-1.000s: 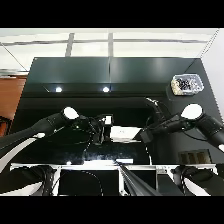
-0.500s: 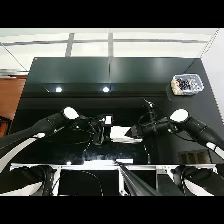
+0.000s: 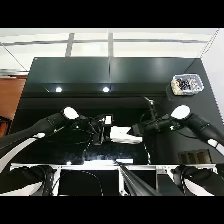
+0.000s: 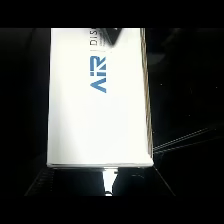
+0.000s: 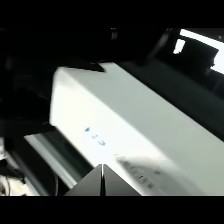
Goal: Fold the box and place the chain.
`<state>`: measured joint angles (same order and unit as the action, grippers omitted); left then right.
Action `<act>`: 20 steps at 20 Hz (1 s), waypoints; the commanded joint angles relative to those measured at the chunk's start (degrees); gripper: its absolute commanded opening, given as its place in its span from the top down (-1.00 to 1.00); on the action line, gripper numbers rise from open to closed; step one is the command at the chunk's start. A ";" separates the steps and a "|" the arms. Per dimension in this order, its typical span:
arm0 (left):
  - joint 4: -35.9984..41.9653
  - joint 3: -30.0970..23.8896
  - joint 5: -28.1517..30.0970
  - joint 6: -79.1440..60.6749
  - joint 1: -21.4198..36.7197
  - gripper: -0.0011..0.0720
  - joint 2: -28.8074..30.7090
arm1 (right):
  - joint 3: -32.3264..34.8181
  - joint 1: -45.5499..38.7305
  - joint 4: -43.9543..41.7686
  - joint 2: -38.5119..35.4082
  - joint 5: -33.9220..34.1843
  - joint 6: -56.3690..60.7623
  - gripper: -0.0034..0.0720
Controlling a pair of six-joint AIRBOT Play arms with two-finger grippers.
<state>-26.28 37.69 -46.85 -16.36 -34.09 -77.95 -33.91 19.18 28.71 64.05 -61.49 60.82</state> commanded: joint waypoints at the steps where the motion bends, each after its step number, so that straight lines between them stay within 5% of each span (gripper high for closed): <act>1: -0.33 0.04 -0.22 -0.04 0.04 -0.29 0.02 | -6.51 -4.76 7.80 -4.94 -12.26 2.36 0.88; 3: -0.33 0.04 -0.20 -0.04 0.04 -0.30 0.11 | -10.01 -8.92 14.80 -10.62 -12.90 4.44 0.88; 5: -0.55 0.04 0.04 0.37 0.04 -0.99 0.92 | -10.75 -14.19 19.74 -16.20 -11.85 6.99 0.88; 10: -9.73 0.04 -0.17 11.23 0.55 -0.99 8.74 | -10.71 -23.21 27.15 -20.90 -16.79 8.44 0.88; 13: -10.34 0.39 -1.75 15.43 -0.24 -0.97 12.35 | -10.64 -24.20 27.89 -20.92 -12.96 8.48 0.88; 20: -10.47 11.10 2.29 23.65 -10.67 -0.97 3.32 | -8.61 -24.20 26.84 -20.87 -7.30 10.19 0.88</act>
